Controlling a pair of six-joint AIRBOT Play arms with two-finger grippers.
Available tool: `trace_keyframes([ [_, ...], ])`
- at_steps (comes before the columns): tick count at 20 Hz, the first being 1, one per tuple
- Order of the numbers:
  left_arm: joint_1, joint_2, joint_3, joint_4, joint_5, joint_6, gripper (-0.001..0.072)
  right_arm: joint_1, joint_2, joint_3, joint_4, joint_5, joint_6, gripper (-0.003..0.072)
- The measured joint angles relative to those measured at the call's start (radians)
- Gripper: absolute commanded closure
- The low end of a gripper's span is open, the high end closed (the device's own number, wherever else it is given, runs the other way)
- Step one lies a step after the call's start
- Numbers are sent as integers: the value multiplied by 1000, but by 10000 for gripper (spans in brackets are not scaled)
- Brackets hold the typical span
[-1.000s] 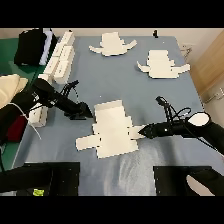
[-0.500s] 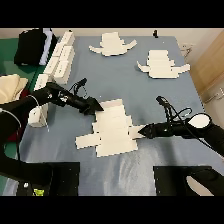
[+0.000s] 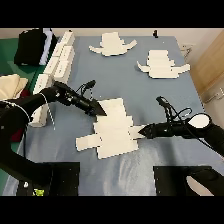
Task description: Fold the box.
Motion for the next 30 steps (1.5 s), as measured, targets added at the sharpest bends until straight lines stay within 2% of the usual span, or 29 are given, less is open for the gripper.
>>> trace_keyframes([
  [7,-2,-3,13,10,-23,36,695,0,0,0,-8,-6,1,683],
  [8,-3,-3,15,11,-27,40,696,0,0,0,-10,-8,1,614],
  [9,-3,-3,16,20,-38,48,697,0,0,0,-9,-18,1,482],
  [10,-3,-4,17,32,-47,57,699,0,0,0,-9,-29,1,385],
  [14,-30,28,30,35,-8,193,702,-16,0,30,-41,-63,41,384],
  [20,-185,208,24,142,247,428,701,-95,1,196,-180,-44,210,384],
  [23,-250,304,-27,132,376,552,701,-128,1,278,-230,-42,282,396],
  [24,-263,335,-60,94,424,619,701,-134,1,296,-240,-41,298,414],
  [25,-272,361,-96,43,465,695,701,-138,1,309,-247,-40,312,493],
  [26,-280,385,-137,-14,500,787,700,-143,1,319,-252,-40,327,601],
  [30,-294,428,-282,-159,571,1071,697,-148,1,337,-263,-40,358,650],
])
